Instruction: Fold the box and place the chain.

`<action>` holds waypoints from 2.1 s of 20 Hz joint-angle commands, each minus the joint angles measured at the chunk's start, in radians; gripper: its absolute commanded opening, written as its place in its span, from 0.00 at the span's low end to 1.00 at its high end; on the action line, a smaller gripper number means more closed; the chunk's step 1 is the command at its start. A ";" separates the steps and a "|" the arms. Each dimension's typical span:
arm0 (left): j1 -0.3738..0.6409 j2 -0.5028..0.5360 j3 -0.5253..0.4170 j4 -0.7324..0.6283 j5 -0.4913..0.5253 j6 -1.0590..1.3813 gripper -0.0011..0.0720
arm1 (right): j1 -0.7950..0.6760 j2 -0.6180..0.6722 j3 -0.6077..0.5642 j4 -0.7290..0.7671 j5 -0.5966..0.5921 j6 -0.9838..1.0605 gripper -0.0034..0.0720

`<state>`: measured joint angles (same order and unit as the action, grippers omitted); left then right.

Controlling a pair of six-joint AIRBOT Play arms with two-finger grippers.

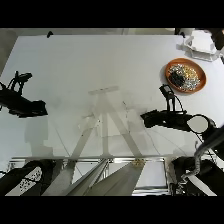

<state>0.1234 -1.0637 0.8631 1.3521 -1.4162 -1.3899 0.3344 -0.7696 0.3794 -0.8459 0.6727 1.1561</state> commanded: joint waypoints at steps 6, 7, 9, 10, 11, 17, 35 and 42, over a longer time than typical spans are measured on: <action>-0.090 -0.172 -0.001 -0.832 0.003 0.868 0.63 | 0.013 0.001 -0.002 -0.029 0.021 0.029 0.07; -0.128 -0.223 -0.001 -0.812 0.005 0.887 0.74 | 0.013 0.001 -0.002 -0.029 0.021 0.029 0.07; -0.185 -0.333 -0.001 -0.827 0.042 0.932 0.81 | 0.013 0.001 -0.002 -0.029 0.028 0.029 0.07; -0.205 -0.384 -0.001 -0.855 0.062 0.967 0.81 | 0.013 0.001 -0.002 -0.029 0.035 0.029 0.07; -0.220 -0.425 -0.001 -0.884 0.075 1.001 0.81 | 0.013 0.001 -0.002 -0.029 0.045 0.029 0.07; -0.281 -0.552 0.000 -0.924 0.158 1.079 0.81 | 0.013 0.001 -0.002 -0.029 0.068 0.028 0.07; -0.347 -0.616 0.000 -0.905 0.088 1.185 0.24 | 0.013 0.001 -0.002 -0.029 0.069 0.025 0.07; -0.346 -0.601 0.000 -0.921 0.080 1.250 0.02 | 0.013 0.001 -0.002 -0.029 0.069 0.025 0.07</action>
<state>-0.2241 -1.6699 0.8631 0.4477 -1.3342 -0.1741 0.3466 -0.7696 0.3782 -0.8745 0.7414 1.1809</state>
